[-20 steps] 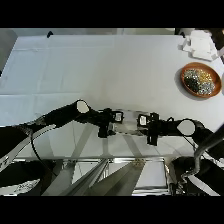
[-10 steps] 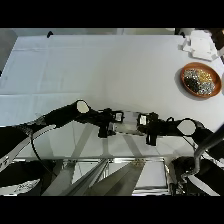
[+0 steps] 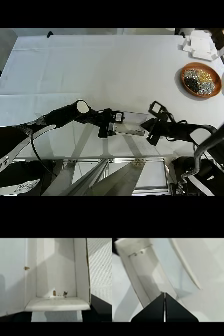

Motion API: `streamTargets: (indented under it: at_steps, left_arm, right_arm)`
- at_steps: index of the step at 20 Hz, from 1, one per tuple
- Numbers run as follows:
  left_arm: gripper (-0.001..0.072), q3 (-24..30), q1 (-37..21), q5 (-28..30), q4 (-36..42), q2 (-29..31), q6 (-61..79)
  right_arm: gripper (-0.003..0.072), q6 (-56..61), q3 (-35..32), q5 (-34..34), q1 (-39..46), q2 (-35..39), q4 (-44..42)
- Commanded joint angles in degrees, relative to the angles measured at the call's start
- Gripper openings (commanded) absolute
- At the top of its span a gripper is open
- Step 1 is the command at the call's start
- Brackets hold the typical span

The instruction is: Fold the box and place the chain.

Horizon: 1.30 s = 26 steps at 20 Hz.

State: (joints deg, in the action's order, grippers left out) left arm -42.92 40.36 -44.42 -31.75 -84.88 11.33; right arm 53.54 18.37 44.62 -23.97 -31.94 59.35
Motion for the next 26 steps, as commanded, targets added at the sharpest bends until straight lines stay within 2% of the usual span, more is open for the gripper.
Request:
streamTargets:
  at_steps: [1,2,5,9,15,20,26]
  left_arm:
    - [0.0334,-0.07,0.0,0.02,-0.02,0.02,0.0]
    - [0.0334,-0.07,0.0,0.04,-0.02,0.02,0.0]
    - [0.0334,-0.07,0.0,0.02,-0.02,0.02,0.0]
    - [0.0334,-0.07,0.0,0.02,-0.02,0.02,0.0]
    - [0.0334,-0.07,0.0,0.04,-0.02,0.02,0.0]
    - [0.0334,-0.07,0.0,0.04,-0.02,0.02,0.0]
    - [0.0334,-0.07,0.0,0.02,-0.02,0.02,0.0]
  right_arm:
    - [0.0012,43.32,1.29,8.94,0.0,8.7,22.73]
    - [0.0012,47.47,2.56,13.46,0.0,9.92,25.49]
    - [0.0007,47.6,7.13,25.44,0.0,9.86,26.16]
    - [0.0007,48.02,7.41,34.75,4.22,5.44,27.82]
    - [0.0007,39.04,7.39,31.98,19.15,-10.08,24.48]
    - [0.001,28.17,7.32,18.95,21.57,-21.9,1.7]
    - [0.001,27.43,4.76,17.99,21.44,-24.37,3.32]
